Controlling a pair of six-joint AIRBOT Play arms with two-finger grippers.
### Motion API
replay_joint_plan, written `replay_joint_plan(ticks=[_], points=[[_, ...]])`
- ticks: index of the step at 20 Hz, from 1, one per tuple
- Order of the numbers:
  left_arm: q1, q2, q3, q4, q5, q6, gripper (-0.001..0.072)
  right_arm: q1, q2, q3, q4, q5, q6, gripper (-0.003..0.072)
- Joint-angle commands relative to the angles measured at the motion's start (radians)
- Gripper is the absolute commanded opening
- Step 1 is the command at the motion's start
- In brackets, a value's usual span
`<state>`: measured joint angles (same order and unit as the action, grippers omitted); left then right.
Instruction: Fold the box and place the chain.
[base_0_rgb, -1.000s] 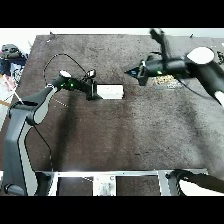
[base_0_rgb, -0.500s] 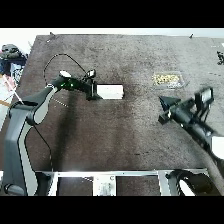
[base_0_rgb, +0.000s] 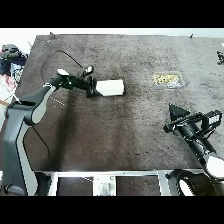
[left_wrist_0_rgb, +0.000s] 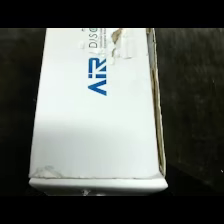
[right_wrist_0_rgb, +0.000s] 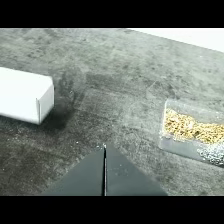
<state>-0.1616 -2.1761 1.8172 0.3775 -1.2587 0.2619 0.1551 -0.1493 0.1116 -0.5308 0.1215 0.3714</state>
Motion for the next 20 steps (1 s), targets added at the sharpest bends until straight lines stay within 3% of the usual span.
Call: replay_joint_plan(ticks=[1,6,10,16,20], points=[[0.044,0.088,0.001,-0.071,0.051,-0.002,0.0011,0.001,0.008,-0.007,-0.001,-0.010,0.000,0.0008],[0.195,0.287,0.001,-0.070,0.334,-0.207,0.0010,0.000,0.008,-0.008,-0.001,-0.022,0.000,0.0009],[0.360,0.353,0.001,-0.004,0.553,-0.433,0.0010,0.000,0.008,-0.007,-0.001,-0.023,0.000,0.0009],[0.554,0.351,-0.009,0.346,0.592,-0.794,0.0011,0.000,0.008,-0.007,-0.001,-0.025,0.000,0.0008],[0.585,0.351,-0.099,0.389,0.748,-0.830,0.0010,0.000,0.008,-0.008,-0.001,-0.025,0.000,0.0008]])
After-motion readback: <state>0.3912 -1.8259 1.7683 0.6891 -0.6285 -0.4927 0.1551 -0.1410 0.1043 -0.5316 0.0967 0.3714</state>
